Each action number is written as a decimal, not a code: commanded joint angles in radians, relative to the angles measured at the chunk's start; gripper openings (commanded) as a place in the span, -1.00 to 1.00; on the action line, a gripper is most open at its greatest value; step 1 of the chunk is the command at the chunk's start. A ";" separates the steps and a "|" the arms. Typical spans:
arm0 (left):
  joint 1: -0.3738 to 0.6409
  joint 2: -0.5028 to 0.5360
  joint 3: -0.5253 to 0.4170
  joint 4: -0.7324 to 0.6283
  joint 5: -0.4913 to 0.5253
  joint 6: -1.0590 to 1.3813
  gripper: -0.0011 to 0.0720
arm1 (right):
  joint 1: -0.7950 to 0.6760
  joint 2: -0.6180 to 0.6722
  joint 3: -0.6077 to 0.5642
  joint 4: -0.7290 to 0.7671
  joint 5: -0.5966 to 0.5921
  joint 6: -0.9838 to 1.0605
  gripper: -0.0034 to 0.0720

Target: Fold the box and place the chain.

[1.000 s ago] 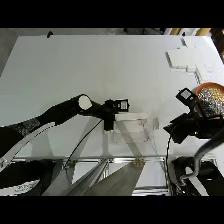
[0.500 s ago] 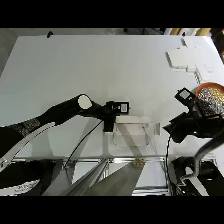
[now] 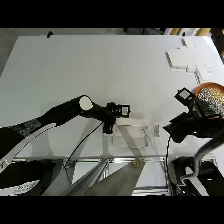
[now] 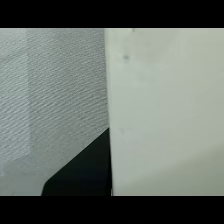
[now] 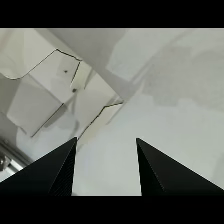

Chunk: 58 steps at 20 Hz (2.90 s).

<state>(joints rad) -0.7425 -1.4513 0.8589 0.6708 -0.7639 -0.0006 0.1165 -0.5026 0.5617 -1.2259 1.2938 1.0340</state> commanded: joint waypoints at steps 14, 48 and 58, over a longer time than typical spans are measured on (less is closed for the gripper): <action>-0.001 0.000 0.000 0.003 0.013 0.000 -0.95 | 0.001 -0.001 -0.001 0.000 0.000 0.000 0.10; -0.002 -0.022 0.000 0.109 0.031 -0.075 -0.96 | 0.001 -0.001 -0.001 0.000 0.000 -0.012 0.10; -0.002 0.002 0.019 0.136 0.000 -0.126 -0.96 | 0.001 -0.001 -0.001 0.000 -0.001 -0.015 0.10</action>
<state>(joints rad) -0.7444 -1.4609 0.8646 0.7929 -0.7532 -0.0906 0.1165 -0.5026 0.5613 -1.2263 1.2930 1.0195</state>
